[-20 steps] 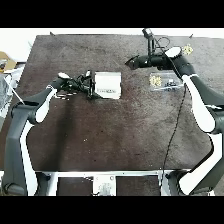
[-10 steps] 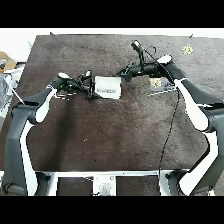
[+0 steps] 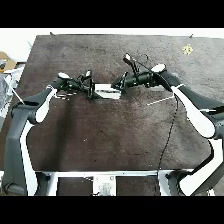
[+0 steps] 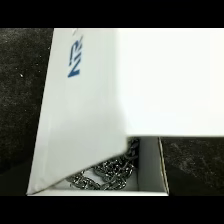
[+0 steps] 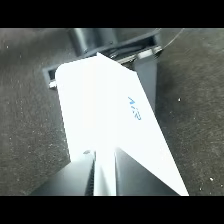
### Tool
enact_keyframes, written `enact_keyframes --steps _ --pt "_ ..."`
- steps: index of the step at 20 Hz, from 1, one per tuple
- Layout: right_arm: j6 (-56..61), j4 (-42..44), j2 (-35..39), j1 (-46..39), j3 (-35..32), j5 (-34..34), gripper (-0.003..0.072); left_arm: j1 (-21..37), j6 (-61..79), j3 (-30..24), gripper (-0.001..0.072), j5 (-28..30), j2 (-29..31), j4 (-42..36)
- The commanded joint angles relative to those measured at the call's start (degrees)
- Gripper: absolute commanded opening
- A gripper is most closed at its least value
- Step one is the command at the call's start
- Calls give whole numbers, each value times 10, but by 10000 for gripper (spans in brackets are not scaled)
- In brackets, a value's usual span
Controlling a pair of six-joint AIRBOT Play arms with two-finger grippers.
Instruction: Fold the box and place the chain.
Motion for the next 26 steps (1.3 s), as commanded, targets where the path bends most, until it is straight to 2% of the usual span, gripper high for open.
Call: enact_keyframes --steps 1,8,9,10,11,15,16,17,26 --pt "-54 8 3 12 -18 -17 287 0 0 0 130 0 0 0" --pt "-115 7 2 18 -18 -39 288 0 0 0 130 0 0 0" --pt "-121 7 0 18 -18 -38 330 0 0 0 129 0 0 0" --pt "-129 7 -3 18 -18 -37 443 0 0 0 130 0 0 0" --pt "-137 7 -8 18 -18 -37 449 0 0 0 130 0 0 0" --pt "-145 7 -33 18 -18 -46 437 0 0 0 130 0 0 0" --pt "-147 7 -33 18 -18 -56 329 0 0 0 129 0 0 0" --pt "-147 8 -33 18 -16 -66 319 0 0 0 129 0 0 0" --pt "-146 1 -33 16 28 -94 318 0 0 0 130 0 0 0"
